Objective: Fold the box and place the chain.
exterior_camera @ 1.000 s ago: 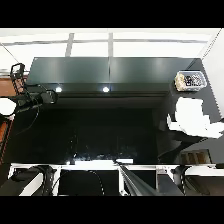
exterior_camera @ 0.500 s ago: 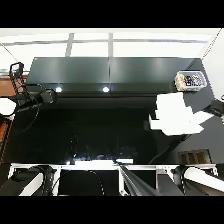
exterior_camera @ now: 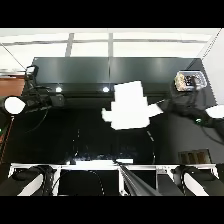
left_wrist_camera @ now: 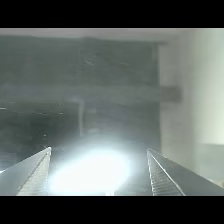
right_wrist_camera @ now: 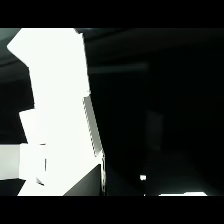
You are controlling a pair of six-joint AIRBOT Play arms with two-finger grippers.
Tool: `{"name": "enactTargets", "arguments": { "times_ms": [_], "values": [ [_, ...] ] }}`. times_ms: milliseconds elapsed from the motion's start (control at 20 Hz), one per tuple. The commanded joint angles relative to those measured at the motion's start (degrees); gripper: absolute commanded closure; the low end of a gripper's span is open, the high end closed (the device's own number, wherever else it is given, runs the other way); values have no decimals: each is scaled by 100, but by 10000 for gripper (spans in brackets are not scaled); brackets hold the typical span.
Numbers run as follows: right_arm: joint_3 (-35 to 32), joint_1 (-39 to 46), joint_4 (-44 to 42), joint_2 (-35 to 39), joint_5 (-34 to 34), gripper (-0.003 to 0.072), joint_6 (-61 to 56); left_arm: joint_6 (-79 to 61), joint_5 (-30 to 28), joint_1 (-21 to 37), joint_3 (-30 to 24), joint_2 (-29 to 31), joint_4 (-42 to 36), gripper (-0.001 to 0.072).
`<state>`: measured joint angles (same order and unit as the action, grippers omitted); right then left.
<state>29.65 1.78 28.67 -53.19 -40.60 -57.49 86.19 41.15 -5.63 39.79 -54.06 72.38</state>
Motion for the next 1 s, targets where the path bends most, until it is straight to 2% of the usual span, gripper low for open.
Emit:
{"name": "enactTargets", "arguments": {
  "times_ms": [0,50,150,250,450,550,700,750,900,950],
  "values": [
    [-479,-2020,-656,273,1934,668,90,-299,114,-260,175,-509,-942,7],
    [-479,-2474,-660,273,2232,668,72,-1054,326,-251,319,-813,-1596,7],
    [-479,-2955,-699,267,2470,668,-232,-2476,1338,-85,715,-1530,-2509,7],
    [-479,-3091,-706,262,2518,668,-341,-2612,2004,160,1012,-2184,-3296,7],
    [-479,-3093,-546,260,2361,668,-330,-2944,2105,37,1043,-3084,-4057,7],
    [-479,-3093,-157,260,2210,667,-339,-3733,2402,-55,1106,-3407,-4529,7],
    [-479,-3093,-199,260,2006,667,-339,-3941,2610,-52,1427,-3797,-4625,7],
    [-479,-3093,-164,260,1987,668,-339,-3978,2848,-63,1545,-3921,-4627,7],
    [-479,-3093,-127,260,2039,668,-334,-4745,4433,-151,1768,-4253,-4507,7],
    [-479,-3093,-90,260,2068,667,-337,-4741,4544,-170,1768,-4264,-4282,8]
  ]
}}
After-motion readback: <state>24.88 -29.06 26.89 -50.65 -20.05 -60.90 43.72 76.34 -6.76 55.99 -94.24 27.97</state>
